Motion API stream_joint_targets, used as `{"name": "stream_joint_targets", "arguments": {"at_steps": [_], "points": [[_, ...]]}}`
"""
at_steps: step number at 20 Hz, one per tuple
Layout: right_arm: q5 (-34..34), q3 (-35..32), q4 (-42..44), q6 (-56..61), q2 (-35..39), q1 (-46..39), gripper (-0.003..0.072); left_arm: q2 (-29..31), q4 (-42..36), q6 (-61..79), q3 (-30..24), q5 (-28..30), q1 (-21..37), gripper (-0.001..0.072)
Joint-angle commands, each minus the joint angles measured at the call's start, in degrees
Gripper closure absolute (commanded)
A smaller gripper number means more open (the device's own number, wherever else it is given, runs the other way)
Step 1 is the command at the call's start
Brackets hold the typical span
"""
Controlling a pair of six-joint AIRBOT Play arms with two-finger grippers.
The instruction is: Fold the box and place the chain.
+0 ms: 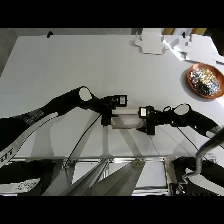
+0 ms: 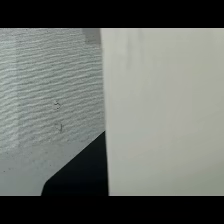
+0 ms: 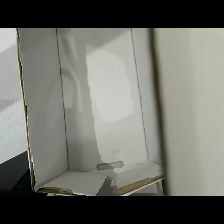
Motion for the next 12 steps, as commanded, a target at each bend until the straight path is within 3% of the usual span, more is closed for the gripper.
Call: {"name": "stream_joint_targets", "arguments": {"at_steps": [1, 2, 4, 7, 10, 12], "points": [[0.02, -0.07, 1.70, -0.02, -0.20, -0.04, 0.0058, 0.04, 0.00, -0.02, 0.04, 0.09, -0.02, 0.0696], [-0.04, -0.17, 1.68, -0.04, -0.20, -0.48, 0.0065, 0.07, 0.00, -0.02, 0.04, 0.09, -0.02, 0.0696], [-0.20, -0.83, 1.60, -0.04, -0.20, -2.10, 0.0192, 0.04, 0.00, 0.00, 0.04, 0.09, -0.02, 0.0696], [-0.31, -1.81, 1.44, -0.52, -0.20, -2.91, 0.0304, 0.04, 0.00, -0.02, 0.04, 0.09, -0.02, 0.0696], [-0.33, -1.90, 1.66, -0.76, -0.20, -2.91, 0.0370, 0.04, 0.00, 0.00, 0.04, 0.09, -0.02, 0.0696], [-0.28, -1.90, 1.68, -1.55, -0.20, -2.91, 0.0376, 0.04, 0.00, -0.02, 0.04, 0.09, -0.02, 0.0696]]}}
